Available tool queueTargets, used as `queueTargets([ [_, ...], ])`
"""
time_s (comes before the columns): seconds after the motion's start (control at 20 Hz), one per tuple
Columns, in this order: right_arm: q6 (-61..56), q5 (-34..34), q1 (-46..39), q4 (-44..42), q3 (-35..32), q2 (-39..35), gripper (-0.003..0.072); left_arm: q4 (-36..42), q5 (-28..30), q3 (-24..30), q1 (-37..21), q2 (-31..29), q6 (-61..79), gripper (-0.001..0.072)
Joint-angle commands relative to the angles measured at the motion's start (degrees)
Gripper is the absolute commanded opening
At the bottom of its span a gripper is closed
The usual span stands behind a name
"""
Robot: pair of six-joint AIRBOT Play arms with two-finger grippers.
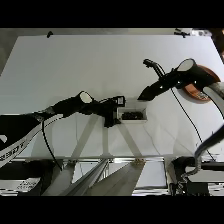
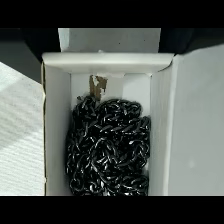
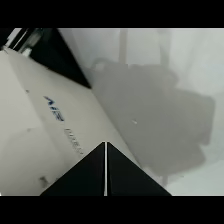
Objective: Fold the box and place the chain.
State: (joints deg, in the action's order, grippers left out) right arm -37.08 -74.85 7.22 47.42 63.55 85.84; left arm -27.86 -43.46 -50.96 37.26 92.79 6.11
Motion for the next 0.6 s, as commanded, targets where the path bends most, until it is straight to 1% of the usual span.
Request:
queueTargets([
  [0.0, -1.0, -1.7, 4.1, 4.0, 0.1, -3.4, 0.0003, 0.0, 0.0, 0.0, 0.0, 0.0, 0.0, 0.0272],
  [0.15, -3.7, -1.0, 7.6, 7.8, 0.0, -5.8, 0.0004, 0.0, 0.0, 0.0, 0.0, 0.0, 0.0, 0.0272],
  [0.2, -3.6, -0.8, 8.8, 9.3, -0.1, -6.7, 0.0034, 0.0, -0.1, 0.0, 0.0, 0.0, 0.0, 0.0272],
  [0.3, -3.6, -0.1, 11.1, 12.7, -0.5, -8.9, 0.0288, 0.0, -0.1, 0.0, 0.0, 0.0, 0.0, 0.0272],
  [0.35, -3.6, 0.0, 12.1, 14.3, -0.9, -9.7, 0.0333, 0.0, -0.1, 0.0, 0.0, 0.0, 0.0, 0.0272],
  [0.55, -3.6, 0.6, 15.0, 19.0, -2.6, -11.2, 0.034, 0.0, -0.1, 0.0, 0.0, 0.0, 0.0, 0.0272],
])
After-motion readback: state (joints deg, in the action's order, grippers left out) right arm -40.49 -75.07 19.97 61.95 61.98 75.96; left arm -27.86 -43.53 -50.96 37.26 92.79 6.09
